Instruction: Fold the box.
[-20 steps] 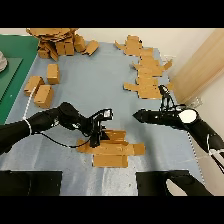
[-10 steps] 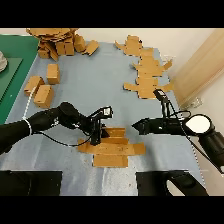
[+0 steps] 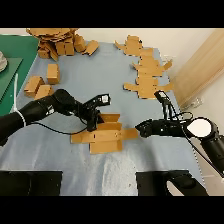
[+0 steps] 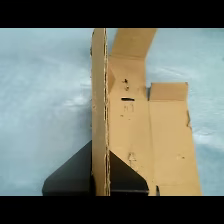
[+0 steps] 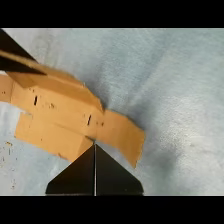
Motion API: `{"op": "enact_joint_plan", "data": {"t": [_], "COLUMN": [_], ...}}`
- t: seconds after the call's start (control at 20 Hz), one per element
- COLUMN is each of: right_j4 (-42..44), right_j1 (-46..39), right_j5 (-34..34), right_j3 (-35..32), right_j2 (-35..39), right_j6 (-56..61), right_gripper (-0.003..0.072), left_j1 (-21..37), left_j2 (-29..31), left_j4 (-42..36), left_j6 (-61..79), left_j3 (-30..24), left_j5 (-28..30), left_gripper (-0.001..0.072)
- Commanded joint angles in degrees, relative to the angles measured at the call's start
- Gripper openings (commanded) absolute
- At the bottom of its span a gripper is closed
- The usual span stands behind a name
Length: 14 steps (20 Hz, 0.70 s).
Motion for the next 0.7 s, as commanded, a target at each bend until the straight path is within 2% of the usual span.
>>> {"op": "enact_joint_plan", "data": {"t": [0.0, 0.15, 0.4, 0.65], "right_j4": [-0.52, -0.35, -0.09, 0.37], "right_j1": [0.07, 0.07, 0.07, 0.07], "right_j5": [-2.21, -3.72, -5.4, -5.4], "right_j3": [0.0, 0.0, 0.02, 0.02], "right_j2": [-0.79, -1.95, -3.98, -4.48], "right_j6": [0.2, 0.28, 0.9, 1.27], "right_gripper": [0.0005, 0.0005, 0.0005, 0.0006], "left_j1": [4.35, 5.31, 4.74, 4.52], "left_j2": [0.22, -0.26, -3.04, -6.32], "left_j4": [-0.24, -1.49, -9.4, -9.66], "left_j6": [0.79, 1.81, 8.07, 11.58], "left_j3": [3.19, 3.56, 2.73, 2.71], "left_j5": [-1.09, -1.77, -8.61, -10.03], "left_gripper": [0.0016, 0.0016, 0.0016, 0.0015]}}
